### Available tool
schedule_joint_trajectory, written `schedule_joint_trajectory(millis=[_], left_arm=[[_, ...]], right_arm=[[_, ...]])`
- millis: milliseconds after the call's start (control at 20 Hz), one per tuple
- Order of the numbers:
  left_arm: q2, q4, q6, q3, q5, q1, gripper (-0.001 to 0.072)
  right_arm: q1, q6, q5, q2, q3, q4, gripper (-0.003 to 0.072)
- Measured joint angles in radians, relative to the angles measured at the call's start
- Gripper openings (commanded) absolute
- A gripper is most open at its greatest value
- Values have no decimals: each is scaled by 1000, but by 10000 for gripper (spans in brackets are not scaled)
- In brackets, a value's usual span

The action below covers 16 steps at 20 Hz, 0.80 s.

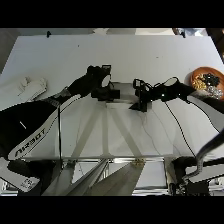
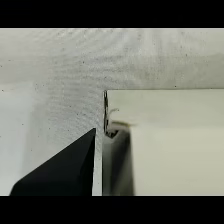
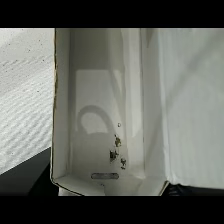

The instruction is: Fold the box and place the chain.

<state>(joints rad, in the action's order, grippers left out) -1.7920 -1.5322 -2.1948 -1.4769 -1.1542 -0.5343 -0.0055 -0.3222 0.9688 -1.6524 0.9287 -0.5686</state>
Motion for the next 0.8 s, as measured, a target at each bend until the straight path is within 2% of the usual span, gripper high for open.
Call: schedule_joint_trajectory(millis=[100,450,500,550,650,800], left_arm=[[-10,4,-15,-4,-20,-2,11],[-21,10,-31,-9,-44,-2,21],[-22,13,-32,-9,-45,-2,31],[-22,16,-33,-9,-46,-2,106],[-23,35,-37,-6,-63,-2,360],[2,55,-34,-7,-58,5,375]], right_arm=[[0,0,0,0,0,0,364],[0,-2,0,0,0,0,364],[0,-1,0,0,0,0,364],[0,-1,0,0,0,0,364],[0,0,2,0,0,-2,364],[0,3,2,0,0,0,364]])
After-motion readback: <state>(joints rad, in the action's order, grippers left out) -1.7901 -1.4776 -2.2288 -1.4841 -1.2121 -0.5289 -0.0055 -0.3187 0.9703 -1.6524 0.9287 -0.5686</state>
